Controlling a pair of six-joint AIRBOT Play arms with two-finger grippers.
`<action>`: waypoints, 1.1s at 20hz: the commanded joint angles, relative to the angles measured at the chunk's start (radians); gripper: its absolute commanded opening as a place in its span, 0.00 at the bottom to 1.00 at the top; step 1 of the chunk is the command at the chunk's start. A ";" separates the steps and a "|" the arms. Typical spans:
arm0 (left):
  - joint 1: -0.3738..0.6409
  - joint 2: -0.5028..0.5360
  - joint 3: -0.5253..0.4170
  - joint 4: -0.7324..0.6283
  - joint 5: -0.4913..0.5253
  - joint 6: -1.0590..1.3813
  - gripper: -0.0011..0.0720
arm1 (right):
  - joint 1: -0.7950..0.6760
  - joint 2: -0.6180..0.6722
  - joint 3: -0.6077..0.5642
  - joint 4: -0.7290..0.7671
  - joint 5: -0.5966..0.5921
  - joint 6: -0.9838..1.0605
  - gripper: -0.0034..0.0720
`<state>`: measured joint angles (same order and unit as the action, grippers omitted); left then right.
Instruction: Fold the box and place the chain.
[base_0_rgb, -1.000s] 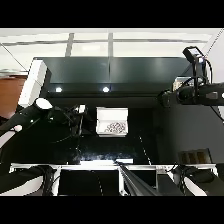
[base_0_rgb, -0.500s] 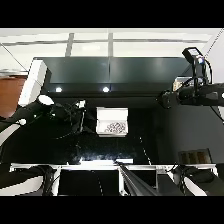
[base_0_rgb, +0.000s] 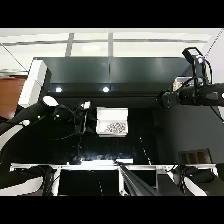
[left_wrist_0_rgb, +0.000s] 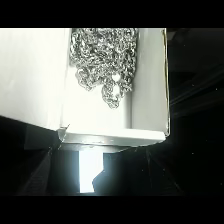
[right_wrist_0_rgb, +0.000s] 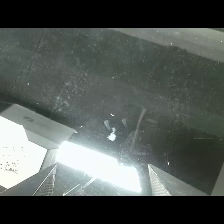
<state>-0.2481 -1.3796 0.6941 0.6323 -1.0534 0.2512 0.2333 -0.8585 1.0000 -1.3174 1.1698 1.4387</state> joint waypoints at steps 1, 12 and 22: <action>-0.007 -0.001 0.001 0.013 0.022 -0.007 0.99 | -0.001 0.000 0.001 0.000 0.000 0.000 0.97; -0.035 -0.001 0.001 0.013 0.010 0.034 0.99 | -0.001 0.000 0.001 0.000 0.000 0.001 0.97; -0.047 -0.008 0.002 -0.024 0.030 0.034 0.99 | -0.001 -0.010 0.001 0.000 0.000 0.001 0.97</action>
<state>-0.2905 -1.3857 0.6945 0.6151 -1.0267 0.2852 0.2333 -0.8650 1.0000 -1.3174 1.1694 1.4391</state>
